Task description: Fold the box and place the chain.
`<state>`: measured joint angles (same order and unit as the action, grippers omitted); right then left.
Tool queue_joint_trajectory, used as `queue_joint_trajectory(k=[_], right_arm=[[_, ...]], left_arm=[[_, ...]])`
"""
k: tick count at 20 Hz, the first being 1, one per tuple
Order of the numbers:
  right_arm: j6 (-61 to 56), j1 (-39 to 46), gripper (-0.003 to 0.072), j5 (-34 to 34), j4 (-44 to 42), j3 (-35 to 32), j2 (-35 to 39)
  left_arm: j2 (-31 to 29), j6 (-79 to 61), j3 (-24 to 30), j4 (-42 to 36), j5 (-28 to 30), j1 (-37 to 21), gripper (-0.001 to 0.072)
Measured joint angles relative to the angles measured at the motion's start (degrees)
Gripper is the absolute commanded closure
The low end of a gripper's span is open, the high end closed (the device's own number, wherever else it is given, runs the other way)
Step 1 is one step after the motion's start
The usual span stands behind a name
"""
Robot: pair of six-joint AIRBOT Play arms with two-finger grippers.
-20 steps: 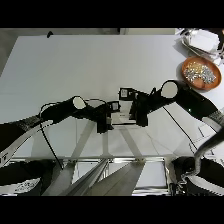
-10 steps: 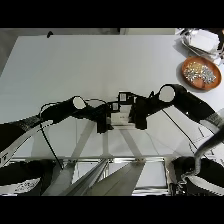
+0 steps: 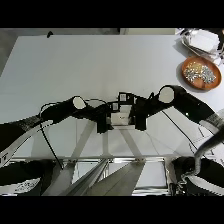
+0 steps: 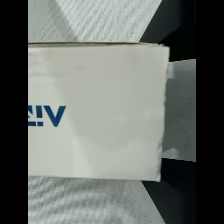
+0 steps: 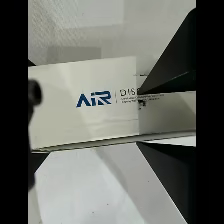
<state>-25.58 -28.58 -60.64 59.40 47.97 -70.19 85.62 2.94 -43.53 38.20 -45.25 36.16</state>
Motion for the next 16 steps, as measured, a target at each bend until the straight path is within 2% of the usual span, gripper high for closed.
queue_joint_trajectory(k=[9,12,13,14,16], right_arm=[[0.07,0.02,0.0354,0.31,-1.05,-0.04,2.58],[0.17,0.02,0.0537,0.07,-2.23,-0.04,3.67],[0.74,0.02,0.0631,-0.02,-3.76,-0.09,3.89],[1.92,0.02,0.0669,-0.07,-5.81,-0.26,4.04],[5.68,0.28,0.067,-0.09,-12.22,-0.98,4.2]], left_arm=[[0.0,0.04,0.0,-0.04,0.0,0.0,0.0394],[0.0,0.04,0.0,-0.04,-0.02,0.0,0.0394],[0.0,0.04,0.0,-0.04,-0.02,0.0,0.0394],[0.0,0.04,0.0,-0.04,0.0,0.0,0.0394],[0.0,0.04,0.0,-0.04,-0.02,0.0,0.0394]])
